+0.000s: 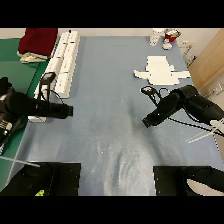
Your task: Fold the box.
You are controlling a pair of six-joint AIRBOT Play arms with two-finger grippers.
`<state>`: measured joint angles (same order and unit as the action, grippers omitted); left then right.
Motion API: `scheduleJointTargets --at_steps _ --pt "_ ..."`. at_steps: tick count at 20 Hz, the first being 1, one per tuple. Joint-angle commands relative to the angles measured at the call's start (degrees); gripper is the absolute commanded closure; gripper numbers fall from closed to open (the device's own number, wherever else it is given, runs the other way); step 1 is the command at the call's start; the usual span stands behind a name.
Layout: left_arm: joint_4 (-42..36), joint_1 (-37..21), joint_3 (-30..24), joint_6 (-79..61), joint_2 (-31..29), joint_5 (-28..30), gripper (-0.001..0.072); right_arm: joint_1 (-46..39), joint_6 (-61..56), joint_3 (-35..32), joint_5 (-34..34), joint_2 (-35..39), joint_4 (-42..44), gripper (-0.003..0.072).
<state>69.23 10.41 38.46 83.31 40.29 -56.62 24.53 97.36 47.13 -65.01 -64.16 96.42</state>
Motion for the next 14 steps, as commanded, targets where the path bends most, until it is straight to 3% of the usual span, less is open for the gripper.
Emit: scheduleJointTargets --at_steps 1,7,14 --pt "0.5 9.8 -6.1 9.3 -2.4 3.5 0.0701 0.0 0.0 0.0 0.0 0.0 0.0 0.0683" --pt "2.1 25.9 -15.2 19.2 -2.4 18.0 0.0698 0.0 0.0 0.0 0.0 0.0 0.0 0.0683" --pt "1.0 26.8 -15.5 19.2 -2.4 18.3 0.0697 0.0 0.0 0.0 0.0 0.0 0.0 0.0683"
